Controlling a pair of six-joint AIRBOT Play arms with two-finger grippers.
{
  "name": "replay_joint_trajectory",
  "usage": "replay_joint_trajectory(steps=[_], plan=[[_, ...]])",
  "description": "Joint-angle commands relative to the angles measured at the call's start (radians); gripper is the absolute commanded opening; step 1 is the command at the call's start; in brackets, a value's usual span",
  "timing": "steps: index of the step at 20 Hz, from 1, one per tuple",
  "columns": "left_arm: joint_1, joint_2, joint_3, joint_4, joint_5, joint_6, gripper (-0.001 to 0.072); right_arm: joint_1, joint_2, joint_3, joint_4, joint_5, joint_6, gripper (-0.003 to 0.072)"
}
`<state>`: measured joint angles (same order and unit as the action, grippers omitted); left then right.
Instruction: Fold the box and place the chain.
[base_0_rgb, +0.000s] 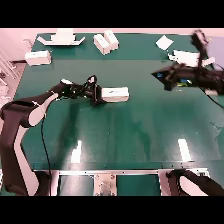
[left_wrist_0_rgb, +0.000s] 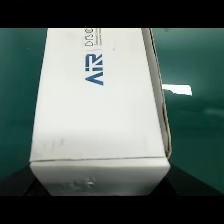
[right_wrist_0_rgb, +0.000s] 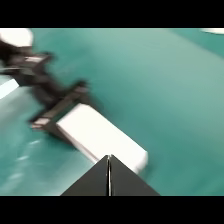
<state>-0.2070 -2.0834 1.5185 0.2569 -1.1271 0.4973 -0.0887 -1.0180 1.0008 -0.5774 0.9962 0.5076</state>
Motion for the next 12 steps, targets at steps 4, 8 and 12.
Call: replay_joint_trajectory(steps=[4, 8, 12], plan=[[-0.001, 0.002, 0.002, -0.035, -0.016, 0.001, 0.0525, -0.121, 0.220, -0.293, -0.024, -0.181, 0.012, 0.0016], [0.020, 0.039, 0.002, -0.052, 0.000, 0.000, 0.0022, -0.121, 0.220, -0.295, -0.029, -0.181, 0.013, 0.0017], [0.065, 0.103, 0.002, -0.052, 0.023, -0.121, 0.0018, -0.121, 0.220, -0.295, -0.030, -0.181, 0.013, 0.0017]])
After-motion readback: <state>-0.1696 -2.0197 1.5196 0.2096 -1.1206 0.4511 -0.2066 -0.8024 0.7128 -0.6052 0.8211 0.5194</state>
